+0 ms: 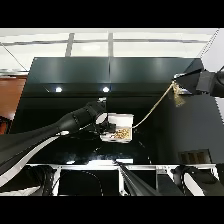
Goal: Fold the box and place the chain.
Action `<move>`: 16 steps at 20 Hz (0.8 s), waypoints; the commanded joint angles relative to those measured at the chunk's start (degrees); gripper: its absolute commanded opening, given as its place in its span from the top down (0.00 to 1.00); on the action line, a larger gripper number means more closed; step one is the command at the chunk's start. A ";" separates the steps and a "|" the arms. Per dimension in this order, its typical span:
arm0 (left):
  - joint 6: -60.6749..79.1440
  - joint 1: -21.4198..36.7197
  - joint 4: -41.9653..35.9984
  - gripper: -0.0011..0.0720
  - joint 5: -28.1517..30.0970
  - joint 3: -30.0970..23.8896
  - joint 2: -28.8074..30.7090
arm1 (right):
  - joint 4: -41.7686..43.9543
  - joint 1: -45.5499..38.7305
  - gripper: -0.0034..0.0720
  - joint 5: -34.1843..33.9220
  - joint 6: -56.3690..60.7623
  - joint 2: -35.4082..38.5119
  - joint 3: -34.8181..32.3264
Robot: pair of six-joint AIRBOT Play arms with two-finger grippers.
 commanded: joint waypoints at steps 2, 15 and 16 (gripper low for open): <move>0.02 0.04 0.04 0.95 -0.63 0.07 0.00 | 20.96 0.04 0.94 3.37 -5.09 0.76 0.00; 0.02 0.04 0.04 0.95 -0.61 0.07 0.00 | 9.11 15.85 0.94 -5.66 0.44 -0.17 -6.91; 0.02 0.04 0.07 0.95 -0.61 0.07 0.00 | 9.27 16.57 0.94 -5.95 0.44 -0.24 -10.12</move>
